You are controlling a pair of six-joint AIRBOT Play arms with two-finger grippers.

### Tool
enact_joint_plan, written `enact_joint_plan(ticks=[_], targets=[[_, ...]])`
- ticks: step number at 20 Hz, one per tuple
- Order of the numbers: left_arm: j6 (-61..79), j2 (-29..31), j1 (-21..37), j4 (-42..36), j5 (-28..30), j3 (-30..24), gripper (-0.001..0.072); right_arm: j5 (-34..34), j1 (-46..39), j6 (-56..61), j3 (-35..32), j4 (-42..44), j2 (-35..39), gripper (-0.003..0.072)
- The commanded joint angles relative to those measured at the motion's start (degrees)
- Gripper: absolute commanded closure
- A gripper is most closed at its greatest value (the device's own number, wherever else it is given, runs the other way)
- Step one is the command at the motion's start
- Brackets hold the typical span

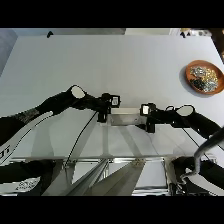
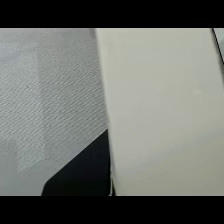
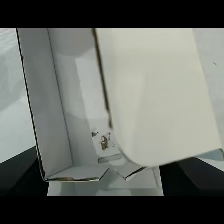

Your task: Fold the box and place the chain.

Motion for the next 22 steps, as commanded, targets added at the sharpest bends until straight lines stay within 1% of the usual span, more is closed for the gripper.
enact_joint_plan(ticks=[1,7,8,9,11,18,22], targets=[[0.0,0.0,0.0,0.0,0.0,0.0,0.0699,1.6,0.0,-3.4,0.1,1.7,-1.8,0.0051],[0.0,0.0,0.0,0.0,0.1,0.0,0.0699,2.7,0.0,-3.6,0.1,1.7,-3.0,0.0055],[0.0,0.0,0.0,0.0,0.1,0.0,0.0699,2.7,0.0,-3.6,0.1,1.7,-3.0,0.0105],[0.0,0.0,0.0,0.0,0.1,0.0,0.0699,2.8,0.0,-3.6,0.1,1.7,-3.0,0.0139],[0.0,0.0,0.0,0.0,0.1,0.0,0.0699,2.7,0.0,-3.6,0.1,1.7,-3.0,0.0152],[0.0,0.0,0.0,0.0,0.1,0.0,0.0699,2.1,0.0,-4.7,0.1,1.7,-3.1,0.0169],[0.0,0.0,0.0,0.0,0.1,0.0,0.0699,1.9,0.0,-6.3,0.1,1.7,-4.6,0.017]])
